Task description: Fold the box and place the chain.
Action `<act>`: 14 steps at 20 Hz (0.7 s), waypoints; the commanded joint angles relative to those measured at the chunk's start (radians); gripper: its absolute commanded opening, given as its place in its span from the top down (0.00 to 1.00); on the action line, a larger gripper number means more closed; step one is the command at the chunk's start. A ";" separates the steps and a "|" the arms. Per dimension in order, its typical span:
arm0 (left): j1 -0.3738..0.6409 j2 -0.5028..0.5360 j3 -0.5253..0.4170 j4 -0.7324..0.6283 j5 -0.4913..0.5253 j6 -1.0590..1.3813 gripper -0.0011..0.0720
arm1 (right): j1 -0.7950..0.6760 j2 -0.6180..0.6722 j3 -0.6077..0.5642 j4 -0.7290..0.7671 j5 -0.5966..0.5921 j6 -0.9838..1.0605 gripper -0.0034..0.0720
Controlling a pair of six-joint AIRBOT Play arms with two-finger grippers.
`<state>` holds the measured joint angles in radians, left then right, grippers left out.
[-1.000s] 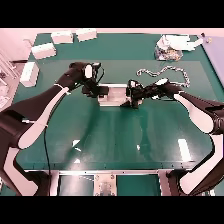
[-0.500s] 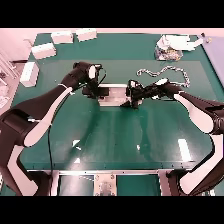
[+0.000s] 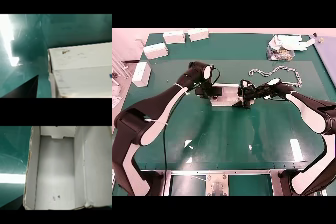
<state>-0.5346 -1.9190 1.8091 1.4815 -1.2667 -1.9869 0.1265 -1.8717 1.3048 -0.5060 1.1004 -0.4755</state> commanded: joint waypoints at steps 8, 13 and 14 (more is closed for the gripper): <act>-0.021 -0.049 0.077 0.066 -0.076 -0.023 0.79 | 0.000 0.000 0.000 0.000 0.000 0.000 0.17; -0.027 -0.051 0.079 0.075 -0.069 -0.023 0.85 | 0.000 0.000 0.000 -0.001 0.000 0.000 0.17; -0.028 -0.055 0.081 0.075 -0.073 -0.024 0.85 | 0.000 0.000 0.000 0.000 0.000 0.000 0.17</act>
<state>-0.5602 -1.9694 1.8877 1.5482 -1.3365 -2.0098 0.1272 -1.8717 1.3048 -0.5060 1.1007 -0.4755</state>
